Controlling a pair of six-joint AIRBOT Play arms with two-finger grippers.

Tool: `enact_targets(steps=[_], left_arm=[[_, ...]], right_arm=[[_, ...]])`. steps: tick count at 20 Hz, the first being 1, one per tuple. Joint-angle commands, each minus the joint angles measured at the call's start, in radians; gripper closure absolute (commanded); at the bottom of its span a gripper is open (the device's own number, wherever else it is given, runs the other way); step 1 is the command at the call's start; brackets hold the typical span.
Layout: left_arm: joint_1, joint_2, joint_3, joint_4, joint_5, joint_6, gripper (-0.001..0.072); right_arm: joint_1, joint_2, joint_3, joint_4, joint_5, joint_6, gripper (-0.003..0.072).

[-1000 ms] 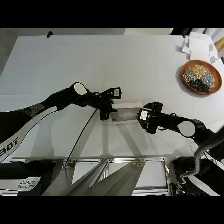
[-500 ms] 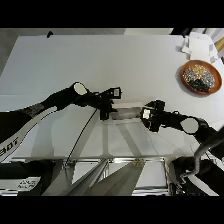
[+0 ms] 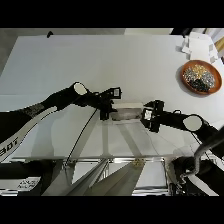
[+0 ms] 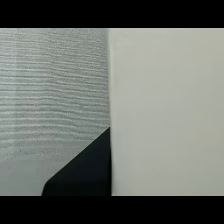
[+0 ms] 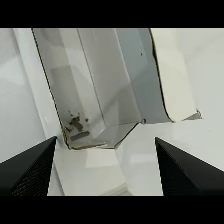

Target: Fold the box and place the chain.

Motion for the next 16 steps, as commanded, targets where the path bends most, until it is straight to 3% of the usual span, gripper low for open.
enact_targets(steps=[1, 16], left_arm=[[0.0, 0.0, 0.001, 0.0, 0.0, 0.0, 0.0697], [0.0, 0.0, 0.0, 0.0, 0.0, 0.0, 0.0697]], right_arm=[[-0.015, -0.006, 0.0, 0.013, 0.007, -0.013, 0.0002], [-0.068, -0.064, 0.0, 0.117, 0.042, -0.145, 0.0002]])
